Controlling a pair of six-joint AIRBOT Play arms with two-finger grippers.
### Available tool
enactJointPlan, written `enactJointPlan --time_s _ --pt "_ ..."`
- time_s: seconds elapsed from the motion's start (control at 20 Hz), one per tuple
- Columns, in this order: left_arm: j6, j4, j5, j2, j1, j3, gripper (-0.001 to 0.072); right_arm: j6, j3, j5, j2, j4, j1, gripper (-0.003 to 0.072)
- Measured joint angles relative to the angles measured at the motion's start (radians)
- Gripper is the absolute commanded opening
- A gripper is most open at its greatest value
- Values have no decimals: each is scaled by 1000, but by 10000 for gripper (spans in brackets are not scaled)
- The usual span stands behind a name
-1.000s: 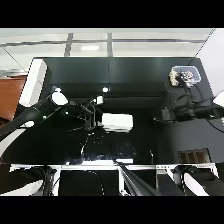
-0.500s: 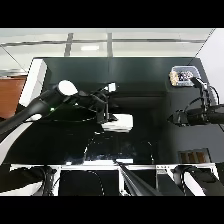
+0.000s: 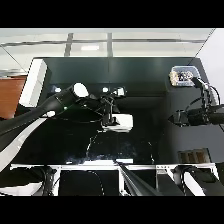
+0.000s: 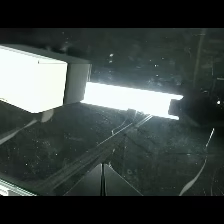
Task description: Fold the box and place the chain.
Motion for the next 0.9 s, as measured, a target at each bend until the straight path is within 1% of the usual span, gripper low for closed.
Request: enactJointPlan --time_s 0.5,0.9 --pt "-36 66 -30 -4 -25 5 719 0 0 -3 0 0 0 18" --pt "-61 126 -26 -5 -56 23 719 0 0 -4 0 -1 0 17"
